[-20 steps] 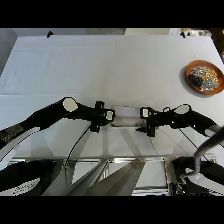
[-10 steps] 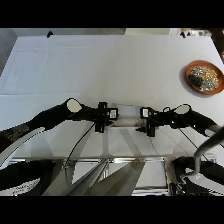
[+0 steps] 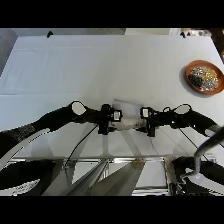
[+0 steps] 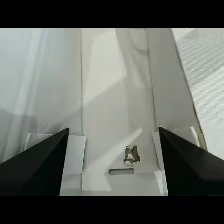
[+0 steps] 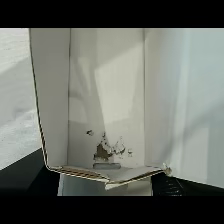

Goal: Fold the box and place the chain.

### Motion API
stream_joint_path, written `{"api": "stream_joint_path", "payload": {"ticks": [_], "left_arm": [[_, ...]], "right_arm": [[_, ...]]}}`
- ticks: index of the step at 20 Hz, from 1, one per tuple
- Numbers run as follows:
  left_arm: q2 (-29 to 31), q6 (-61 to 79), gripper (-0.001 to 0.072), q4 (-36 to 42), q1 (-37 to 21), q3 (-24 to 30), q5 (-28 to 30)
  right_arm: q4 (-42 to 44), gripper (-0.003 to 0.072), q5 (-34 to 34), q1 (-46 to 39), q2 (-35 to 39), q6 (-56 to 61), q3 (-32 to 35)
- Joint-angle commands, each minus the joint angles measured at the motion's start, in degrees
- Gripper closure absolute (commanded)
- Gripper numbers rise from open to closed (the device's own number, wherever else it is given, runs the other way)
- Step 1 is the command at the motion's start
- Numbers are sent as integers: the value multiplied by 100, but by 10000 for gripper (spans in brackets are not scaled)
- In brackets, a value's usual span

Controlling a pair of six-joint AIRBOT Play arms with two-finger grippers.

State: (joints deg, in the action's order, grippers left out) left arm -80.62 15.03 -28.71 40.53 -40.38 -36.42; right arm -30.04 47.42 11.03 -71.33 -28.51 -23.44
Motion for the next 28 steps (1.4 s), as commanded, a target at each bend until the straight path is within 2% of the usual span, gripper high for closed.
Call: {"api": "stream_joint_path", "payload": {"ticks": [1, 5, 6, 9, 11, 13, 17, 21, 25, 28], "left_arm": [[-55, -4, 18, 87, 101, 2, 76], [-50, -323, 26, 83, 98, 2, 103], [-22, -535, 107, 81, 94, 2, 103], [295, -1226, 575, 35, 42, 2, -31], [643, -1711, 705, -229, -61, 2, -267], [1038, -2581, 706, -721, -243, 2, -507], [1779, -5163, 706, -2131, -859, 2, -1049], [2046, -7576, 706, -3230, -1685, 46, -1517], [1834, -8627, 706, -3040, -2168, 216, -1602], [1244, -8526, 705, -2138, -2133, 216, -1655]], "right_arm": [[4, 369, -9, 4, 2, 7, -2], [4, 369, -9, 4, 2, 7, -2], [4, 369, -9, 4, 2, 7, -2], [4, 369, -9, 4, 2, 7, -2], [4, 369, -11, 4, 2, 7, -2], [4, 369, -9, 4, 2, 7, -2], [4, 369, -9, 4, 2, 7, -2], [4, 369, -9, 4, 2, 7, -2], [4, 369, -9, 4, 2, 7, -2], [4, 369, -9, 4, 2, 7, -2]]}}
